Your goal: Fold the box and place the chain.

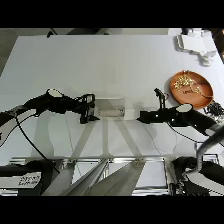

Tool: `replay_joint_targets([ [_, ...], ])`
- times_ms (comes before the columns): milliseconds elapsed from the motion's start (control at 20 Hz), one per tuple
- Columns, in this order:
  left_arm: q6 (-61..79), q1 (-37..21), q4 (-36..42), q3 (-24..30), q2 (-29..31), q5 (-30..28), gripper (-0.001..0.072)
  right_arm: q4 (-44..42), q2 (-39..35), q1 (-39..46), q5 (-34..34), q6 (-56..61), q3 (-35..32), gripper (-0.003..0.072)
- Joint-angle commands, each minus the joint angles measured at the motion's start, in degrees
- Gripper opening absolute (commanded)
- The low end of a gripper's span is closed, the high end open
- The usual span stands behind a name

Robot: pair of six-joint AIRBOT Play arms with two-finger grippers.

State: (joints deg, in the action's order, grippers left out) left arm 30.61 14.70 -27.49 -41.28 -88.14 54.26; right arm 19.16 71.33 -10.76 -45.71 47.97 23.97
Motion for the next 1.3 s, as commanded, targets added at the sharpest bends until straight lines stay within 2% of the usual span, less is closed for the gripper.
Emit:
replay_joint_targets([
  [0,0.0,0.02,-0.02,0.02,0.02,-0.02,0.0277,-13.86,0.59,-0.35,-4.63,-9.01,-0.02,0.0004],
  [100,0.0,0.02,-0.02,0.02,0.02,-0.02,0.0277,-19.89,0.59,-0.35,-8.15,-9.7,0.02,0.0011],
  [150,0.0,0.02,-0.02,0.02,0.0,-0.02,0.0277,-21.35,0.57,-0.35,-9.14,-9.7,0.02,0.0066],
  [200,0.0,0.02,-0.02,0.02,0.02,-0.02,0.0277,-21.7,0.57,-0.37,-9.25,-9.68,0.02,0.0184],
  [250,0.0,0.02,-0.02,0.02,0.02,-0.02,0.0277,-21.57,0.59,-0.37,-8.9,-9.68,0.02,0.0242],
  [350,0.0,0.02,-0.02,0.02,0.02,-0.02,0.0277,-21.57,0.57,-0.37,-8.48,-9.68,0.02,0.025],
  [400,0.0,0.02,-0.02,0.02,0.02,-0.02,0.0277,-21.57,0.59,-0.5,-8.35,-9.66,0.02,0.0307],
  [450,0.0,0.02,-0.02,0.02,0.02,-0.02,0.0277,-21.59,0.59,-1.09,-7.41,-9.64,0.02,0.034],
  [650,0.0,0.02,-0.02,0.02,0.02,0.0,0.0277,-20.02,0.59,-6.19,0.33,-9.66,0.55,0.0358],
  [700,0.0,0.02,-0.02,0.02,0.02,-0.02,0.0277,-18.82,0.59,-7.43,3.08,-9.64,0.92,0.0449],
  [900,0.02,0.02,-0.02,0.02,0.0,-0.02,0.0277,-17.88,0.59,-10.8,10.45,-9.6,2.62,0.0456],
  [1250,0.0,0.02,-0.02,0.02,0.0,-0.02,0.0277,-14.05,0.59,-15.76,14.82,-7.65,5.88,0.0456],
])
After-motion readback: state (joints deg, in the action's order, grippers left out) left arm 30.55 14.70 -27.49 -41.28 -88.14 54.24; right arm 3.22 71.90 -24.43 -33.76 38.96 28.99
